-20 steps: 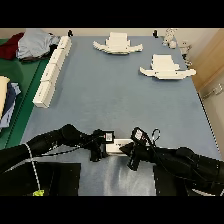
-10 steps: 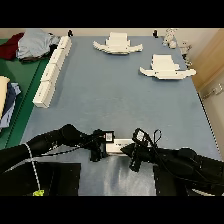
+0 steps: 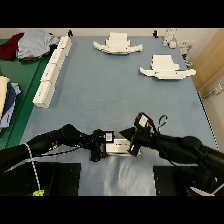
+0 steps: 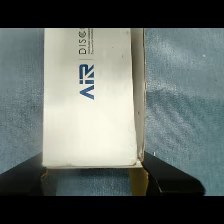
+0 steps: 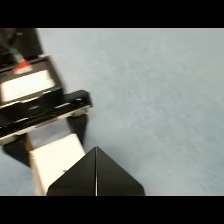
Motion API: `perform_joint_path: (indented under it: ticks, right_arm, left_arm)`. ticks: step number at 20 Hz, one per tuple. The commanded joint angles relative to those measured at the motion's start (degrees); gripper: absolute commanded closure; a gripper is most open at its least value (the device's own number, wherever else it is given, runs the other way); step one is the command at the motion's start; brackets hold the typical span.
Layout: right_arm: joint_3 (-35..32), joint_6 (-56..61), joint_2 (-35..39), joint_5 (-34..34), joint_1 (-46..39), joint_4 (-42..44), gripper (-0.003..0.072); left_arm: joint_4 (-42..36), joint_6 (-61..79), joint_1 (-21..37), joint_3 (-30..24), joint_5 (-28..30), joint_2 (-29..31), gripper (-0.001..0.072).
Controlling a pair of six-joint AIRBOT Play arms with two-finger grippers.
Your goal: Fold the box.
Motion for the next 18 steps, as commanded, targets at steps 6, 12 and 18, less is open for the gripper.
perform_joint_path:
  ticks: [6,12,18]
  right_arm:
    - [27.9,33.0,-20.8,-40.5,-26.6,-31.0,0.0681]
    - [38.5,44.1,-31.7,-53.7,-35.0,-31.1,0.0680]
    - [38.5,44.2,-31.9,-53.7,-35.1,-30.9,0.0681]
  left_arm:
    - [0.1,0.1,0.0,0.0,0.0,0.0,0.0196]
    - [0.1,0.1,0.0,0.0,0.0,0.0,0.0197]
    - [-0.1,-0.1,0.0,0.0,0.0,0.1,0.0197]
